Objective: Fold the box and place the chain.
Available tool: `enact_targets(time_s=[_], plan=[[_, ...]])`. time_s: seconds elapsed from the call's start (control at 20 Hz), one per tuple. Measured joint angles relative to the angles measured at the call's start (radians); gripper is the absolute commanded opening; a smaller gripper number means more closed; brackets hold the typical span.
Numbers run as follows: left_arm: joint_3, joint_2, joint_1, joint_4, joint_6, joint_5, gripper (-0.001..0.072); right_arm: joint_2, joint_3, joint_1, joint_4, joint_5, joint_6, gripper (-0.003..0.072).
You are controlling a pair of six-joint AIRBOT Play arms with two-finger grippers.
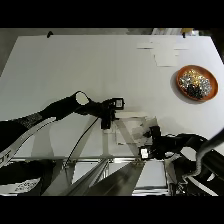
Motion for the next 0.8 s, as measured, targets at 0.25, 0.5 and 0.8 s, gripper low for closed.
enact_targets(time_s=[0.25, 0.5, 0.8], plan=[[0.000, 0.000, 0.000, 0.000, 0.000, 0.000, 0.0009, -0.021, 0.001, -0.009, -0.001, -0.080, 0.015, 0.0479], [0.000, 0.000, 0.000, 0.000, -0.001, 0.000, 0.0009, -0.026, 0.041, -0.095, 0.029, -0.079, 0.015, 0.0476], [0.000, 0.000, 0.000, 0.000, 0.000, 0.000, 0.0009, -0.027, 0.069, -0.180, 0.065, -0.049, 0.014, 0.0470]])
